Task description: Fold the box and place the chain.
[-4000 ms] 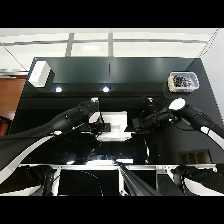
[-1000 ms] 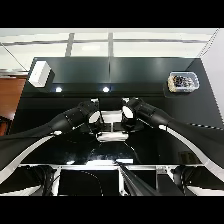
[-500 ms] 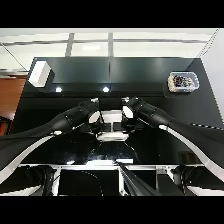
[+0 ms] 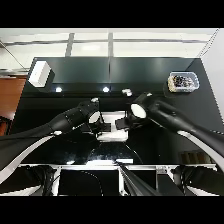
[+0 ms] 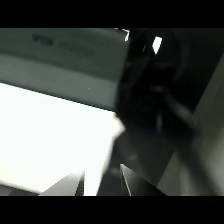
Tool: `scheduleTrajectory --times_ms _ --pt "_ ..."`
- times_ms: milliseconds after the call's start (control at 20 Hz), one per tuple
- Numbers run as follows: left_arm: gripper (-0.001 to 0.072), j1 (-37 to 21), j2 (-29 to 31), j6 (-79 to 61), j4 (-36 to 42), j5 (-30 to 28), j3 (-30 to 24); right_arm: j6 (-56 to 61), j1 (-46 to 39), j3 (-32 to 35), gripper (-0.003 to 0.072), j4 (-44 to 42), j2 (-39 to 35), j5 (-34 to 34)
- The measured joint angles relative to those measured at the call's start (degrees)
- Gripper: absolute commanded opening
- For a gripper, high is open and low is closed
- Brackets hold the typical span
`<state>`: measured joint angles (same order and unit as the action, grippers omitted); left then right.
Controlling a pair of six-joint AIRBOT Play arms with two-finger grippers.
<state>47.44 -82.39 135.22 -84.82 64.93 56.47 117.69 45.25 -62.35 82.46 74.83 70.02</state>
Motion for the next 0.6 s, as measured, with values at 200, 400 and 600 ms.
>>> scheduleTrajectory --times_ms 200,400,600 --pt "0.0026 0.0 0.0 0.1 0.0 0.0 0.0 -2.0 -2.6 0.0 0.0275 16.9 -11.1 3.1" --pt "0.0026 0.0 0.0 0.1 0.0 0.0 0.0 -2.2 -13.9 0.6 0.0275 36.4 -15.1 -3.7" --pt "0.0026 0.0 0.0 0.1 0.0 0.0 0.0 5.8 -31.6 1.0 0.0371 41.8 -11.2 -19.8"
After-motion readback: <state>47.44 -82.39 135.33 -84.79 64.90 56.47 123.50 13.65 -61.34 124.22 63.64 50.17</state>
